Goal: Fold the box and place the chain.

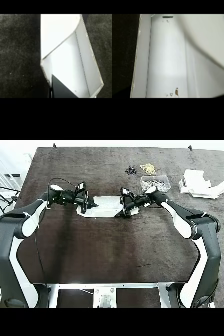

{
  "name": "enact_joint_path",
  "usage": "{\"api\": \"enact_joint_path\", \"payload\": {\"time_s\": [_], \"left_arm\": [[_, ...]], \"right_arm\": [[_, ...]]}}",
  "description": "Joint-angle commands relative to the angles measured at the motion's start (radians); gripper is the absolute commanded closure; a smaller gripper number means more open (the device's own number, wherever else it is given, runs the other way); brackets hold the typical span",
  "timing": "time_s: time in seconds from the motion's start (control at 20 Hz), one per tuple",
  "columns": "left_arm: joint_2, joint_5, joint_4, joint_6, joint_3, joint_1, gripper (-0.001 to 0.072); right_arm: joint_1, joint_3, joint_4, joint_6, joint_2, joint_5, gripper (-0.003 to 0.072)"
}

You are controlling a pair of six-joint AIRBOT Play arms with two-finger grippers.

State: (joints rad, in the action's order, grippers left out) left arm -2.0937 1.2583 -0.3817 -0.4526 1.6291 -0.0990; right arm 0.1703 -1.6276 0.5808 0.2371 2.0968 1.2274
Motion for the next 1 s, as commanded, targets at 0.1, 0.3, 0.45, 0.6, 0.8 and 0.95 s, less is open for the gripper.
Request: {"api": "enact_joint_path", "payload": {"time_s": [0.1,0.3,0.45,0.6,0.8,0.95], "left_arm": [[0.0,0.001,-0.001,0.0,0.0,0.0,0.0689],[0.0,0.001,-0.001,0.0,0.0,0.0,0.0689],[0.0,0.001,-0.001,0.0,0.0,0.0,0.0689],[0.0,0.001,-0.001,0.0,0.0,0.0,0.0688],[0.0,0.001,-0.001,0.0,0.0,0.0,0.0688],[0.0,0.001,0.0,0.0,0.0,0.0,0.0689]], "right_arm": [[-0.002,0.0,-0.003,0.0,0.0,-0.007,0.0078],[-0.012,0.0,-0.002,-0.001,0.0,-0.006,0.024],[-0.016,0.0,-0.002,-0.001,0.0,-0.004,0.0257],[-0.016,0.0,-0.004,-0.001,0.0,-0.003,0.029],[-0.016,0.0,-0.004,-0.001,0.0,-0.003,0.0289],[-0.016,0.0,-0.004,-0.001,0.0,-0.003,0.0289]]}}
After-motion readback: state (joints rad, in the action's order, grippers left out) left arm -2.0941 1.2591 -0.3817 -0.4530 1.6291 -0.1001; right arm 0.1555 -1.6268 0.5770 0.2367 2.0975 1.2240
